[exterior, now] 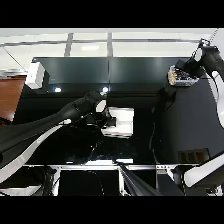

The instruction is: Fold the box and place the chain.

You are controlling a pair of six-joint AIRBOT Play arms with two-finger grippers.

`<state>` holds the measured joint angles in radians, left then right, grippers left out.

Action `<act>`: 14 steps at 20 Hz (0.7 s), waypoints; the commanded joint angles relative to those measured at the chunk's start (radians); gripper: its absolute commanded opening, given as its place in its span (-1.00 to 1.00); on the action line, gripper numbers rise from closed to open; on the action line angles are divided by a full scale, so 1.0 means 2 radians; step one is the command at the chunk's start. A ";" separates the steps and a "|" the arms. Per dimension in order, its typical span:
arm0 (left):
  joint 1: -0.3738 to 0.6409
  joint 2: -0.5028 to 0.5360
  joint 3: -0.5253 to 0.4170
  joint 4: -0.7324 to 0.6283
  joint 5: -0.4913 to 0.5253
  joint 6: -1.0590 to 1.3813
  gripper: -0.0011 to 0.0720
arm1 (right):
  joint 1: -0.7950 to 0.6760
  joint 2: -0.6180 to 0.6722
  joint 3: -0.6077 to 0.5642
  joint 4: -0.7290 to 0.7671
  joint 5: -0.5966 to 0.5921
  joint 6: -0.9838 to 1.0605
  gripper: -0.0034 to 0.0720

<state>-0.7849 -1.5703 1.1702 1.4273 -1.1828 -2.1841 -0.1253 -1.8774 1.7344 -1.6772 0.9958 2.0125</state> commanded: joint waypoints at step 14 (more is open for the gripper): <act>0.000 0.000 0.000 0.000 0.000 0.000 -0.91 | -0.030 -0.010 0.121 0.051 0.085 -0.144 -0.87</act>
<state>-0.7849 -1.5703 1.1702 1.4265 -1.1820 -2.1841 -0.1841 -1.9663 1.9476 -1.5833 1.1027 1.8328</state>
